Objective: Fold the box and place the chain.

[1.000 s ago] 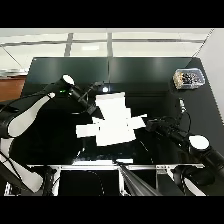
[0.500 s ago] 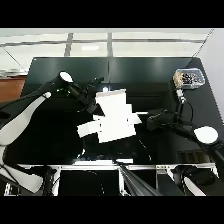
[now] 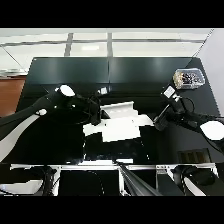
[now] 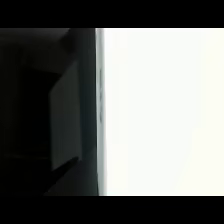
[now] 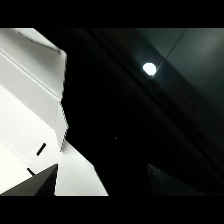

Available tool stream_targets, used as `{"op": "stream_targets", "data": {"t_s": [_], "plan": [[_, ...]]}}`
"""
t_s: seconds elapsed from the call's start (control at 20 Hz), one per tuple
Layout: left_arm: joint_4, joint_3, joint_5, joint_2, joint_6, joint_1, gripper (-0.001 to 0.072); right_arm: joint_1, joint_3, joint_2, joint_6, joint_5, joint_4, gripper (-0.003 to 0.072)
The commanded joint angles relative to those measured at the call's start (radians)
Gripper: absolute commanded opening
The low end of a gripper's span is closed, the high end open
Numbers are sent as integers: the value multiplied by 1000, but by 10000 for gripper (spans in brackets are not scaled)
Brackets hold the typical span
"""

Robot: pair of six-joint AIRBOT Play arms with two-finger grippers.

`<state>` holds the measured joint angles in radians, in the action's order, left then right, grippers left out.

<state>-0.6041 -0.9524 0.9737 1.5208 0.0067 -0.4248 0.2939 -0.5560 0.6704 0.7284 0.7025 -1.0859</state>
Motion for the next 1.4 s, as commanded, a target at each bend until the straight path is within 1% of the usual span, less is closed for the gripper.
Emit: {"op": "stream_targets", "data": {"t_s": [0.0,0.05,0.15,0.2,0.3,0.4,0.5,0.55,0.65,0.7,0.75,0.8,0.95,1.1,1.35], "plan": [[-69,20,-174,-16,97,-53,25,20,-9,0,-29,35,-24,617],[-75,21,-168,-16,96,-55,25,20,-9,0,-29,67,13,617],[-122,21,-142,-16,95,-60,25,21,-9,0,-29,146,23,617],[-148,23,-148,-16,93,-60,25,21,-9,0,-28,178,23,616],[-152,23,-166,-15,90,-58,26,21,-7,0,-17,196,88,608],[-150,23,-169,-14,90,-59,26,21,21,2,-76,139,163,608],[-150,23,-168,-14,90,-58,27,27,83,4,-135,38,191,608],[-150,23,-166,-14,90,-58,27,37,114,10,-162,6,192,609],[-146,23,-145,-14,90,-59,27,68,145,52,-285,27,188,609],[-146,23,-137,-13,91,-60,27,87,146,88,-314,28,189,611],[-147,23,-132,-13,90,-59,27,106,146,125,-350,22,193,635],[-147,23,-132,-12,90,-58,27,121,146,165,-387,14,204,716],[-147,23,-132,-11,90,-58,27,138,145,243,-524,7,221,715],[-146,23,-132,-5,90,-58,27,138,145,253,-632,18,217,714],[-140,23,-136,7,91,-59,27,138,145,254,-636,18,211,714]]}}
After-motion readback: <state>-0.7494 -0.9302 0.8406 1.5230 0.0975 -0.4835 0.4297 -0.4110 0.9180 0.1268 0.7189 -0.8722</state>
